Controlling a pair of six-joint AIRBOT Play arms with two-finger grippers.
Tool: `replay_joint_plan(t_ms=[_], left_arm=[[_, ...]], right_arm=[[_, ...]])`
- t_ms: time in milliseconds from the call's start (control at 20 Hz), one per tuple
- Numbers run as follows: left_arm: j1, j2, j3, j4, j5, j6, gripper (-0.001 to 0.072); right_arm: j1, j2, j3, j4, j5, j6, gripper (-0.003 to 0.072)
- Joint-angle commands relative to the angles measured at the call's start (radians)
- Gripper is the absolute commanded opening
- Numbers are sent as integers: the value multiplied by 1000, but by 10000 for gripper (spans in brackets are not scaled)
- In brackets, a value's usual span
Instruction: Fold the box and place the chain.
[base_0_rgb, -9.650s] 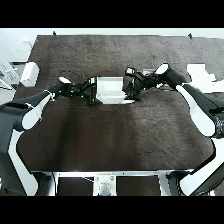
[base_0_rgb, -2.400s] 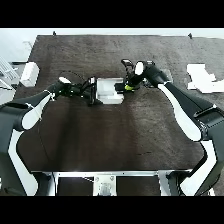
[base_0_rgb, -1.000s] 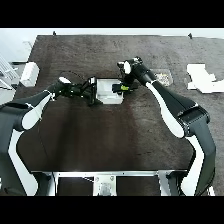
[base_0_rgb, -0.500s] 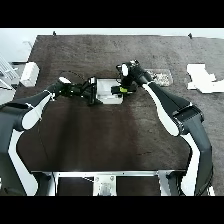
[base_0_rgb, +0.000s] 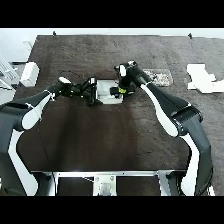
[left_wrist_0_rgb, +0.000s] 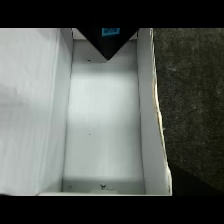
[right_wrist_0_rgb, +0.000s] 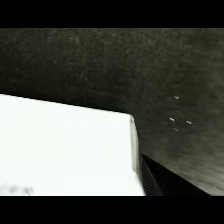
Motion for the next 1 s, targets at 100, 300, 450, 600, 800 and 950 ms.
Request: replay_joint_plan(t_ms=[100, 300, 450, 600, 800, 950], left_arm=[[0, 1, 0, 0, 0, -3, 396], [0, 1, 0, 0, 0, -3, 396], [0, 1, 0, 0, 4, -3, 396], [0, 1, 0, 0, 4, -3, 396], [0, 1, 0, 0, 5, -3, 396], [0, 1, 0, 0, 5, -3, 396]], right_arm=[[-18, 90, 1, -4, 23, -17, 446], [-26, 186, 0, -18, 84, -170, 445], [-61, 253, 0, -171, 81, -254, 446], [-151, 272, 0, -291, 39, -293, 457], [-321, 253, -26, -140, -142, -294, 458], [-423, 209, -26, 85, -201, -370, 432]])
